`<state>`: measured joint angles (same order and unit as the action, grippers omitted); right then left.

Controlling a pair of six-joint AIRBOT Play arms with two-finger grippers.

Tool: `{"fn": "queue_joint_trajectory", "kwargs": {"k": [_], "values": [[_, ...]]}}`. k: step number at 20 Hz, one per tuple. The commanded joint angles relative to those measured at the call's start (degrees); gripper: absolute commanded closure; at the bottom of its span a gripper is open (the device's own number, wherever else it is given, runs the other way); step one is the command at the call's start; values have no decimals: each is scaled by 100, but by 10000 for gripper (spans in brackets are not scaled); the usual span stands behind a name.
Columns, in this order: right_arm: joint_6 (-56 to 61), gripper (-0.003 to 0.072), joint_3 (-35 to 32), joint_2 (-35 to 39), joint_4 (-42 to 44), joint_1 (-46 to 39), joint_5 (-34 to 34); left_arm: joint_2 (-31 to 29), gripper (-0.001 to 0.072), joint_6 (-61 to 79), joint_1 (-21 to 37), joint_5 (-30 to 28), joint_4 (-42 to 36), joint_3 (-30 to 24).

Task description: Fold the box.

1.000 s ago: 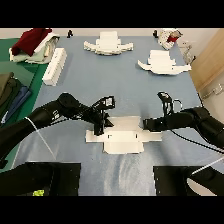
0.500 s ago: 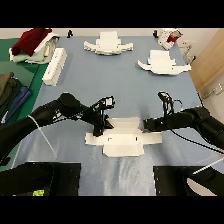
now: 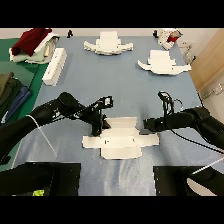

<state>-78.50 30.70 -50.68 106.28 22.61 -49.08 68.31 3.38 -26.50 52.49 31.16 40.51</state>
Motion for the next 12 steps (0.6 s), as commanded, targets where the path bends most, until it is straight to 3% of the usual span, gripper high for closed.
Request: {"fn": "queue_joint_trajectory", "kwargs": {"k": [1, 4, 12], "values": [[2, 683, 7, 4, -2, 0, 26, -190, 702, 352, 4, -66, -212, 2], [2, 683, 7, 4, 0, 2, 61, -505, 703, 354, -68, -308, -153, -22], [2, 683, 7, 4, -2, 2, 87, -839, 702, 328, -935, -1700, 144, -684]]}}
